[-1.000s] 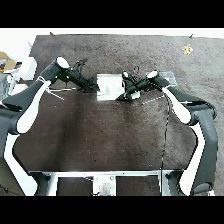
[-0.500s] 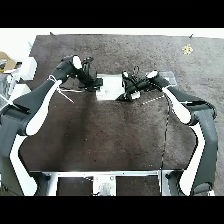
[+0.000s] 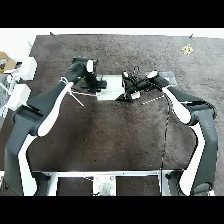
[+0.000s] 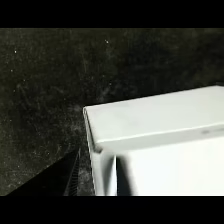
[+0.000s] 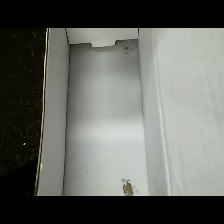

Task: Fold the box and place the chain.

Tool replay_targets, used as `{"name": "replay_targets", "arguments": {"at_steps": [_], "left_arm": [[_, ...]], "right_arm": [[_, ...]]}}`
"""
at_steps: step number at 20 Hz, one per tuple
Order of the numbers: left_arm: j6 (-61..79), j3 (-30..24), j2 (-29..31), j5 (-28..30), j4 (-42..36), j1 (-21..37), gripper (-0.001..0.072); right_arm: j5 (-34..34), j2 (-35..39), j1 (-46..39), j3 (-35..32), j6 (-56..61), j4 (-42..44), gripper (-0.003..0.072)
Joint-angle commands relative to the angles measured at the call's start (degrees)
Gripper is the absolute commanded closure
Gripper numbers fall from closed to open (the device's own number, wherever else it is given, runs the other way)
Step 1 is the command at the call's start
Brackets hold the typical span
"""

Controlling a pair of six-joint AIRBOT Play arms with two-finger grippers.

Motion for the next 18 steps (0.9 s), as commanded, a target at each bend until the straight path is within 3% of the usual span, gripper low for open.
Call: {"name": "replay_targets", "arguments": {"at_steps": [1, 11, 13, 16, 18], "left_arm": [[-5.6, 3.13, -1.9, -2.19, 9.11, -2.99, 0.0467], [-8.52, 3.08, -3.52, -2.84, 10.49, -3.56, 0.047], [-8.52, 3.08, -3.63, -2.78, 10.47, -3.98, 0.0511], [-8.74, 3.08, -3.74, -2.51, 11.02, -4.09, 0.0697], [-8.79, 3.06, -3.76, -2.34, 10.84, -4.07, 0.0698]], "right_arm": [[0.02, -0.02, 0.04, 0.0, 0.02, 0.02, 0.0302], [0.02, 0.0, 0.04, 0.0, 0.02, 0.02, 0.0302], [0.02, -0.02, 0.04, 0.0, 0.02, 0.02, 0.0302], [0.02, -0.02, 0.04, 0.0, 0.02, 0.02, 0.0302], [0.02, -0.02, 0.04, 0.0, 0.02, 0.0, 0.0302]]}}
